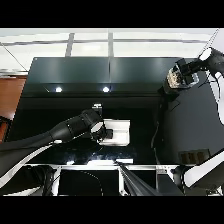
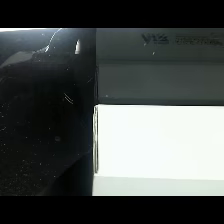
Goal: Fold the box and place the chain.
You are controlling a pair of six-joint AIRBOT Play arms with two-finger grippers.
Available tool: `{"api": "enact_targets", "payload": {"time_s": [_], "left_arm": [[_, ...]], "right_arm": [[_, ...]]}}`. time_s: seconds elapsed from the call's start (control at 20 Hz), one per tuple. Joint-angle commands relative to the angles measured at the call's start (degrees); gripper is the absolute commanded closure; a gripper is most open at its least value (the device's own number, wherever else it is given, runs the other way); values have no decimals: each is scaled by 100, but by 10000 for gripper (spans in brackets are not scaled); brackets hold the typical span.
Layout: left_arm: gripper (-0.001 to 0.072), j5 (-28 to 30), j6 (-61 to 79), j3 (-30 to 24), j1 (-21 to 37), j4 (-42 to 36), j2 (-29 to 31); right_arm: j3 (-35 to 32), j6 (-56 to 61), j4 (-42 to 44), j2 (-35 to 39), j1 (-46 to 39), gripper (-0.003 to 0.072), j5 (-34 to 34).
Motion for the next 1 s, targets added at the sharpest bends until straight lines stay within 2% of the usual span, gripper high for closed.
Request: {"api": "enact_targets", "payload": {"time_s": [0.0,0.05,0.1,0.15,0.45,0.7,0.95], "left_arm": [[682,0,0,4,2,2,-2],[682,-2,0,4,2,2,-2],[682,-4,0,4,2,2,-2],[682,-4,0,4,2,2,-2],[682,-2,-2,4,2,0,-2],[682,-2,0,4,2,0,-2],[683,0,0,4,2,0,-2]], "right_arm": [[2,-122,76,-105,76,187,33],[2,-205,81,-144,109,210,13],[2,-306,87,-162,122,385,-13],[4,-566,98,-151,122,666,-44],[7,-1615,63,238,-48,668,299],[52,-2509,374,1158,-229,669,-13],[299,-3421,516,2111,-378,671,138]]}}
